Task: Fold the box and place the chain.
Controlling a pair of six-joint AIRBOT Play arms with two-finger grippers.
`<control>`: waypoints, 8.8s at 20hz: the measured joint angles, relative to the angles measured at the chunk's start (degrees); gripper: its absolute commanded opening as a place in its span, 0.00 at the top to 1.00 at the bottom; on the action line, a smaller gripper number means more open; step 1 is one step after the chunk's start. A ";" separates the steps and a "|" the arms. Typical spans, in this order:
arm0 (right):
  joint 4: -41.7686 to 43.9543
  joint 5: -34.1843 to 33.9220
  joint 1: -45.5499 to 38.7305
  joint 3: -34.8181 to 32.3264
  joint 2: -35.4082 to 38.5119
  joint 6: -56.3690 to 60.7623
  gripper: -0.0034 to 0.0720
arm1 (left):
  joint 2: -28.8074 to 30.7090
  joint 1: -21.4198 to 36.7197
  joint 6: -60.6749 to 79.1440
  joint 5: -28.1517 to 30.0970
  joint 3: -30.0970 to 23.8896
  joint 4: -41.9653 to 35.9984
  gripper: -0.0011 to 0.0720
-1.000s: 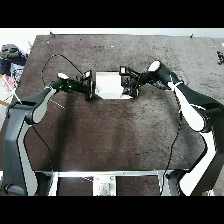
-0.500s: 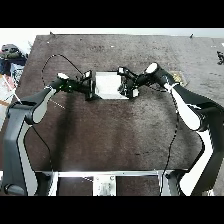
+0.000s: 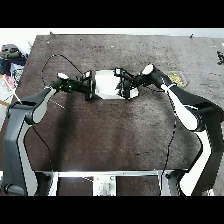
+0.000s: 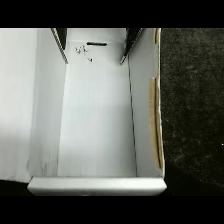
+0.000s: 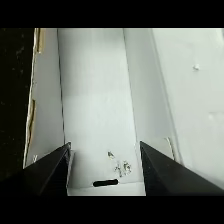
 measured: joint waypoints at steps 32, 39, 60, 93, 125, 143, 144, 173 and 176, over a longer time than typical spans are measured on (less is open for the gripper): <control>-9.01 4.20 -15.23 -9.22 12.39 59.69 0.93 | -0.02 0.02 -0.04 0.00 0.00 0.00 0.52; 0.79 0.15 -15.41 -17.33 11.85 54.03 0.93 | -0.02 0.02 -0.02 0.00 0.00 -0.02 0.52; 11.67 0.26 -7.23 -9.44 8.11 50.86 0.34 | -0.02 0.02 -0.02 -0.02 0.00 -0.02 0.52; -37.99 7.50 10.10 15.13 -3.02 94.62 0.51 | -0.02 0.02 -0.02 -0.04 0.00 -0.04 0.52; -48.94 8.35 13.31 16.11 -4.74 109.46 0.46 | -0.02 0.00 0.11 -0.07 0.00 -0.02 0.52; -48.06 9.25 13.42 16.13 -5.44 110.03 0.93 | -0.02 -0.02 -0.37 -0.09 -0.02 -0.13 0.52; -48.15 9.22 13.42 16.13 -5.51 109.94 0.93 | -0.02 -0.02 -0.33 -0.09 -0.02 -0.15 0.52; -46.73 8.72 13.38 16.11 -5.20 110.01 0.91 | -0.02 0.00 -0.39 -0.13 0.00 -0.11 0.52; -47.36 8.83 13.42 16.13 -5.70 109.79 0.93 | -0.02 0.00 -0.31 -0.13 0.00 -0.13 0.52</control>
